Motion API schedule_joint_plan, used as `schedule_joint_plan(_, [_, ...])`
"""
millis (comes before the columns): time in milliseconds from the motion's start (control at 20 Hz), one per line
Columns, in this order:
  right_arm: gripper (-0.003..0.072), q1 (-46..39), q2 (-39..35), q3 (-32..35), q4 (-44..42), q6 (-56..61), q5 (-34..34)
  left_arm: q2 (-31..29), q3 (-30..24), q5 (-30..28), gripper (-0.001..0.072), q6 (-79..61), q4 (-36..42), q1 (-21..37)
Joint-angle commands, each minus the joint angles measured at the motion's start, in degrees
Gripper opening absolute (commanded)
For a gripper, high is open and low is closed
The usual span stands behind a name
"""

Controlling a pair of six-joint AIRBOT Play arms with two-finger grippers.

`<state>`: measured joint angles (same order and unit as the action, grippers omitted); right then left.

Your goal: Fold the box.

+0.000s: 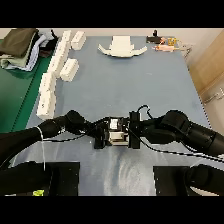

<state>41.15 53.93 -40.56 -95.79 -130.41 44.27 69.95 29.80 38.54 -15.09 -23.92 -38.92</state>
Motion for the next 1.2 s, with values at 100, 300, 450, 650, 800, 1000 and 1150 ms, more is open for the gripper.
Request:
schedule_joint_plan(100, [0.0327,0.0,0.4,0.0,-0.7,-0.1,2.0,0.0,0.0,0.0,0.0463,0.0,-0.1,0.0])
schedule_joint_plan(300, [0.0226,0.0,0.4,0.0,-3.8,-0.1,2.8,0.0,0.0,0.0,0.0463,0.0,-0.1,0.0])
schedule_joint_plan(450, [0.0226,0.0,0.4,0.0,-6.4,-0.1,4.0,0.0,0.0,0.0,0.0463,0.0,-0.1,0.0])
schedule_joint_plan(650, [0.0226,0.0,0.4,0.1,-7.1,-0.1,4.9,0.0,0.0,0.0,0.0462,0.0,-0.1,0.0])
schedule_joint_plan(800, [0.0222,0.0,0.4,0.1,-7.1,-0.1,4.6,0.0,0.0,0.0,0.0463,0.0,-0.1,0.0])
schedule_joint_plan(1000, [0.0111,0.0,0.4,0.1,-4.9,-0.1,4.0,0.0,0.0,0.0,0.0463,0.0,-0.1,0.0])
schedule_joint_plan(1150, [0.0110,-0.1,0.3,0.0,-1.7,0.0,3.1,0.0,0.0,0.0,0.0463,0.0,-0.1,0.0])
